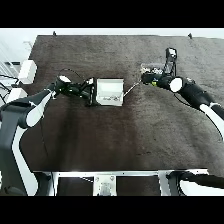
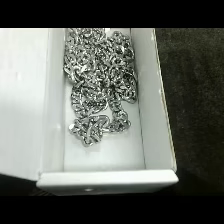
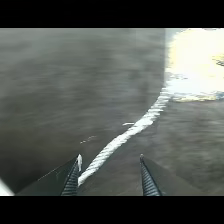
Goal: Fold the box and place the chain.
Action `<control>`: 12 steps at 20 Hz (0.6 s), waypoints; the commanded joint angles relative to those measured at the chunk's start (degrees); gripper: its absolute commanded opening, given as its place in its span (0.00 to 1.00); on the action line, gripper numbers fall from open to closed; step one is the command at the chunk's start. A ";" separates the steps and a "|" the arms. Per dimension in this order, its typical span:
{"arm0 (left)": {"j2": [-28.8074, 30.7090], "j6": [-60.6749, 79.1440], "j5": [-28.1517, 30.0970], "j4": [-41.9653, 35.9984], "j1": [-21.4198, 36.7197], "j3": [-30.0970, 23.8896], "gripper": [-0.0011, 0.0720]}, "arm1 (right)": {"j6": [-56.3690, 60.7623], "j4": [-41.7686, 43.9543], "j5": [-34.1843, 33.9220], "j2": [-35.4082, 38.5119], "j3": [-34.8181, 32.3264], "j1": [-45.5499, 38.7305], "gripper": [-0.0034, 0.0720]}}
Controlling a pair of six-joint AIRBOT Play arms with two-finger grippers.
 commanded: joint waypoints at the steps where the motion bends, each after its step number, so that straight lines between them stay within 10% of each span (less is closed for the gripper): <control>1: 0.04 0.02 0.02 0.00 -0.02 0.00 0.40 | 0.55 1.73 -5.95 -8.33 2.03 -2.73 0.64; 12: 0.04 0.02 0.02 0.00 -0.02 0.00 0.40 | 0.57 12.26 -3.50 -29.24 20.65 -1.88 0.52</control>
